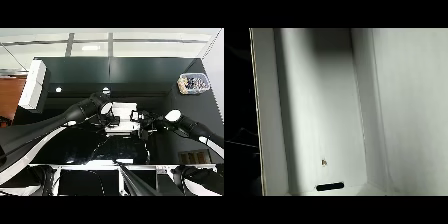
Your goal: Fold the box and place the chain.
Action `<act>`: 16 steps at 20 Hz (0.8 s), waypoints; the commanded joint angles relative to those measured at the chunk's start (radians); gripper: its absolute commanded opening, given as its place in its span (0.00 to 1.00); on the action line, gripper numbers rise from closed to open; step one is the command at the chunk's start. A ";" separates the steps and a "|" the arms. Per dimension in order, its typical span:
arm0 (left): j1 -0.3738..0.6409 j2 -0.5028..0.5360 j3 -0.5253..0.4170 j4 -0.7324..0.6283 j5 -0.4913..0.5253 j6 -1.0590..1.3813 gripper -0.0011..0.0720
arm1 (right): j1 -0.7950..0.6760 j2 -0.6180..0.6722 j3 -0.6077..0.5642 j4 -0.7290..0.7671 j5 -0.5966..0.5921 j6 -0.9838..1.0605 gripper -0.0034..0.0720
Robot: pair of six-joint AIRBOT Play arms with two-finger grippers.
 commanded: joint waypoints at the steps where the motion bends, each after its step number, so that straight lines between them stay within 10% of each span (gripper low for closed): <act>1: -0.001 -0.008 0.003 0.004 -0.001 -0.030 0.56 | 0.000 0.000 0.000 0.000 0.000 0.000 0.68; 8: -0.003 -0.011 0.003 0.001 0.003 -0.043 0.05 | 0.000 0.000 0.000 0.000 0.000 0.000 0.68; 11: -0.003 -0.011 0.003 0.004 0.004 -0.044 0.12 | 0.000 0.000 0.000 0.000 0.000 0.000 0.68; 13: -0.003 -0.011 0.003 0.004 0.003 -0.044 0.51 | 0.000 0.000 0.000 0.000 0.000 0.000 0.68; 16: -0.003 -0.011 0.003 0.006 0.004 -0.045 0.44 | 0.000 0.000 0.000 0.000 0.000 0.000 0.68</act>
